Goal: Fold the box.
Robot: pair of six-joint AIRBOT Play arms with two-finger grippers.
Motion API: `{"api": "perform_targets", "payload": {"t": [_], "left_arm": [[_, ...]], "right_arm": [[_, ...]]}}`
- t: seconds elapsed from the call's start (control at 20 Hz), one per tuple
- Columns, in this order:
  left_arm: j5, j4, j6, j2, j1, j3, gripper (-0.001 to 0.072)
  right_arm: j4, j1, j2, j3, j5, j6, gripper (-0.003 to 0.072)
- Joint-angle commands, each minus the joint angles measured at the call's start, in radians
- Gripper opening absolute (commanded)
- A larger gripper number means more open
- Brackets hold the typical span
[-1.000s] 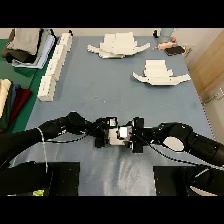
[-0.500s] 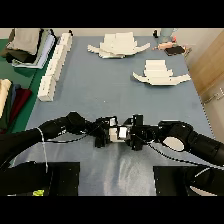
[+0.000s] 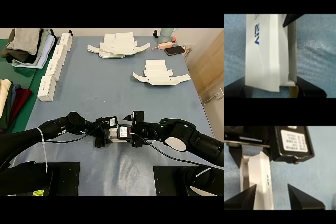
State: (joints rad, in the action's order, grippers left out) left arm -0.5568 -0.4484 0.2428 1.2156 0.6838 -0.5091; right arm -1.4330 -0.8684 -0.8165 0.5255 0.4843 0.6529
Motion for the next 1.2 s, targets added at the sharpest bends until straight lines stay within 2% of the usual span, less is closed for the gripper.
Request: {"api": "perform_targets", "payload": {"t": [0.0,0.2,0.45,0.85,1.05,1.1,1.15], "left_arm": [[0.000,0.000,0.001,0.000,0.000,-0.001,0.0520],[0.000,0.000,0.001,0.000,0.000,-0.001,0.0519],[0.000,0.000,0.001,0.000,0.000,-0.001,0.0519],[0.000,0.000,0.001,0.000,0.000,-0.001,0.0519],[0.000,0.000,0.001,0.000,0.000,-0.001,0.0519],[0.000,0.000,0.001,0.000,0.000,-0.001,0.0519],[0.000,0.000,0.001,0.000,0.000,-0.001,0.0519]], "right_arm": [[0.007,0.000,0.000,0.001,-0.002,0.000,0.0500],[0.072,0.000,-0.020,0.000,0.023,-0.011,0.0427],[0.189,0.000,-0.026,-0.002,0.048,-0.091,0.0427],[0.190,0.000,-0.026,-0.002,0.061,-0.097,0.0426],[0.164,0.000,-0.026,-0.001,-0.001,-0.097,0.0424],[0.153,0.000,-0.026,-0.001,-0.013,-0.097,0.0356],[0.140,0.000,-0.026,-0.001,-0.021,-0.097,0.0352]]}}
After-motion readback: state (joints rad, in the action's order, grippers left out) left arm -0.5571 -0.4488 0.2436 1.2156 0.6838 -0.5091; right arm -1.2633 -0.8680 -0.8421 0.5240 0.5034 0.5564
